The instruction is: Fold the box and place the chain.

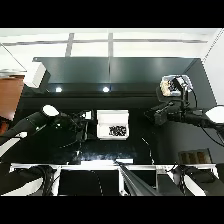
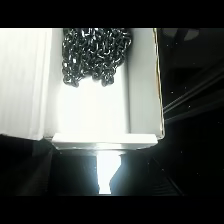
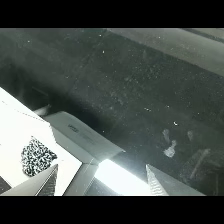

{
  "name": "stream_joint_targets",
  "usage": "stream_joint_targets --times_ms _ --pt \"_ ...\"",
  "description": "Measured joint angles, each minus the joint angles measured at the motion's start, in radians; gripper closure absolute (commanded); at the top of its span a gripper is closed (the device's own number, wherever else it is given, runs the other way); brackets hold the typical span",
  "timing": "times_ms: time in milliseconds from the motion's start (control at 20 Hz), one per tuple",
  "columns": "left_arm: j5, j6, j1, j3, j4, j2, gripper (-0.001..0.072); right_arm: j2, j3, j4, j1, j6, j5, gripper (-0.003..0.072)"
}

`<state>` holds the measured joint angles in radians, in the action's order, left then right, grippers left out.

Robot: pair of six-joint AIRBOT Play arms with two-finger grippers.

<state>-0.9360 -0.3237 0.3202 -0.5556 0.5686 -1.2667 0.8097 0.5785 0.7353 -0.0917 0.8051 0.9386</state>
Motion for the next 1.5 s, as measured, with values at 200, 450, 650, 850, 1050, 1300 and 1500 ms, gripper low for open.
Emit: stream_joint_targets --times_ms 200,450,650,850,1050,1300,1500 --pt "0.011 0.014 0.019 -0.004 0.006 -0.004 0.0017 0.0 0.0 0.0 0.0 0.001 0.0 0.0042" --pt "0.021 0.047 0.032 -0.021 0.011 -0.021 0.0017 0.0 0.0 0.001 0.0 0.001 -0.001 0.0042" --pt "0.032 0.072 0.057 -0.029 0.034 -0.029 0.0016 0.0 0.0 0.002 0.0 0.001 -0.001 0.0042" --pt "0.051 0.092 0.078 -0.032 0.048 -0.032 0.0016 0.0 0.0 0.002 0.0 0.001 -0.002 0.0042" --pt "0.065 0.106 0.084 -0.032 0.052 -0.032 0.006 0.0 0.0 0.003 0.0 0.001 -0.003 0.0042" --pt "0.071 0.11 0.086 -0.033 0.053 -0.032 0.0323 0.0 0.0 0.003 0.0 0.001 -0.008 0.0042" --pt "0.073 0.113 0.086 -0.033 0.053 -0.032 0.0323 0.0 0.0 0.003 -0.001 0.049 -0.03 0.0042"
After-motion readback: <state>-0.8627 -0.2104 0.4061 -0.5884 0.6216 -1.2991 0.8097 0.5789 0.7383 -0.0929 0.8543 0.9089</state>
